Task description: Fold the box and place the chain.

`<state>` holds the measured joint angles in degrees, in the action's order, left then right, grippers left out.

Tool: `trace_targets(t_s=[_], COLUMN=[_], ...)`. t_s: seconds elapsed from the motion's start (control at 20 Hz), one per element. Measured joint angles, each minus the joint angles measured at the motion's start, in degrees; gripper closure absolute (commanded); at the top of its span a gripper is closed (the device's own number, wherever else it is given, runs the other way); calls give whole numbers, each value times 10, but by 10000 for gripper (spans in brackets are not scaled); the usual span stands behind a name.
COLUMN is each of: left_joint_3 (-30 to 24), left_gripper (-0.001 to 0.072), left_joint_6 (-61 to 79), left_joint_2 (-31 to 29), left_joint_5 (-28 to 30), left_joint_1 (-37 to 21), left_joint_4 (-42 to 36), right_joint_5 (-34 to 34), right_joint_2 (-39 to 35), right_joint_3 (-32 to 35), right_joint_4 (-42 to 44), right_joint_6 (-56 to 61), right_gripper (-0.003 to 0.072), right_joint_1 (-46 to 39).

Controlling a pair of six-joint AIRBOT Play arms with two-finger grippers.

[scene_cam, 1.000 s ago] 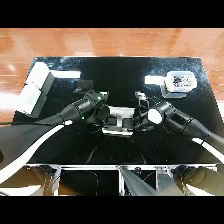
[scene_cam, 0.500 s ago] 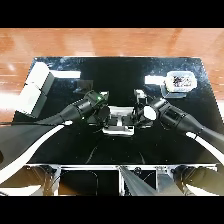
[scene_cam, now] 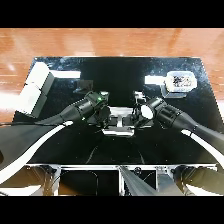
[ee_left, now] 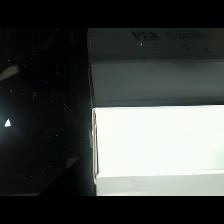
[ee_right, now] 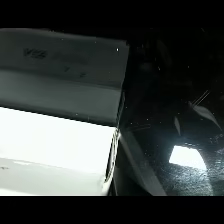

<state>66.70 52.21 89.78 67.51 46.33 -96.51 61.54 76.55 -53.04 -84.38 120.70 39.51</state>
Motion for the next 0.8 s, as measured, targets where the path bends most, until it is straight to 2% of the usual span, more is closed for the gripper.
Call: trace_targets(t_s=[0.3,0.45,0.8], left_joint_3=[0,0,0], left_gripper=[691,691,691], left_joint_6=[0,0,0], left_joint_2=[0,0,0], left_joint_5=[0,-2,-5], left_joint_1=[0,0,0], left_joint_4=[0,0,0], right_joint_5=[1,0,-7], right_joint_2=[7,10,15], right_joint_3=[0,0,0], right_joint_4=[2,2,0], right_joint_6=[-3,-3,-3], right_gripper=[546,467,468], right_joint_1=[0,0,-2])
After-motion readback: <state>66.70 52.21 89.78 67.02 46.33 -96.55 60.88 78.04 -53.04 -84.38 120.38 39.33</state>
